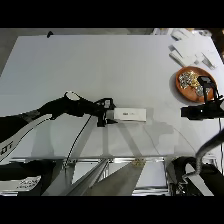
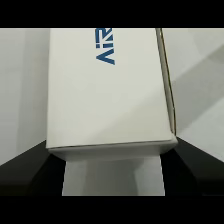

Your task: Fold the box and place the chain.

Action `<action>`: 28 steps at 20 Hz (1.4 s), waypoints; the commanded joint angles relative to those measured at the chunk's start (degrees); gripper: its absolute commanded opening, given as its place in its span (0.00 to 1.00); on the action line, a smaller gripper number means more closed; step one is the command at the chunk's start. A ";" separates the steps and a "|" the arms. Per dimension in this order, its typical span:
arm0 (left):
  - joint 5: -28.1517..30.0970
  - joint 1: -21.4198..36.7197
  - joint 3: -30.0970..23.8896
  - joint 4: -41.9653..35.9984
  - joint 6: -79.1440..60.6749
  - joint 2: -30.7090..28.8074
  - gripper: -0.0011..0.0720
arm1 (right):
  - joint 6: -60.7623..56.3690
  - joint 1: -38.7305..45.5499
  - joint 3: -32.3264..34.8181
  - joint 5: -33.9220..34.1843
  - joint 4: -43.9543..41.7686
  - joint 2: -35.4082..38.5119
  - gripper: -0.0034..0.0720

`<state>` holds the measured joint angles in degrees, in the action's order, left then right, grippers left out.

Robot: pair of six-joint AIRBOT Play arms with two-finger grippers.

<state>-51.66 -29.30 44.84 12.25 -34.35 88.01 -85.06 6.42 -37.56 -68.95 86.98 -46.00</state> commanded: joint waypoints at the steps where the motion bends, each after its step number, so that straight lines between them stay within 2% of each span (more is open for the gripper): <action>1: 0.22 4.04 0.04 -0.98 5.53 -6.56 0.31 | 0.00 0.02 0.04 -0.02 -0.02 0.04 0.07; 2: 0.94 7.10 0.04 -0.81 11.21 -9.92 0.32 | 0.00 0.02 0.04 -0.04 -0.04 0.04 0.07; 4: 2.10 14.49 0.04 2.97 22.49 -16.55 0.42 | 0.00 0.02 0.04 -0.02 -0.02 0.04 0.07; 5: 2.12 18.38 0.04 7.50 27.87 -19.61 0.42 | 0.00 0.02 0.04 -0.02 -0.04 0.04 0.07; 8: 1.99 30.27 0.02 28.76 47.43 -26.77 0.43 | 0.00 0.02 0.04 -0.02 -0.04 0.04 0.07; 9: 1.92 34.14 0.00 35.74 54.75 -27.65 0.43 | 0.02 0.02 0.04 -0.04 -0.02 0.04 0.07; 11: 1.44 40.96 -0.02 44.68 67.69 -27.34 0.43 | 0.00 0.02 0.04 -0.02 -0.04 0.04 0.07; 14: -0.50 50.18 -1.09 49.57 79.67 -25.24 0.43 | 0.02 0.02 0.04 -0.04 -0.02 0.04 0.07; 16: -3.37 54.64 -1.27 50.03 82.36 -23.61 0.59 | 0.00 0.02 0.04 -0.02 -0.04 0.04 0.07; 20: -7.80 58.18 -1.27 53.66 82.38 -21.77 0.59 | 0.00 0.02 0.04 -0.02 -0.04 0.04 0.07; 25: -11.82 58.14 -1.27 56.02 82.36 -21.00 0.97 | 0.02 0.02 0.04 -0.04 -0.02 0.04 0.07; 28: -13.55 58.14 -1.27 57.86 82.38 -21.09 0.98 | 0.00 0.02 0.04 -0.02 -0.04 0.04 0.07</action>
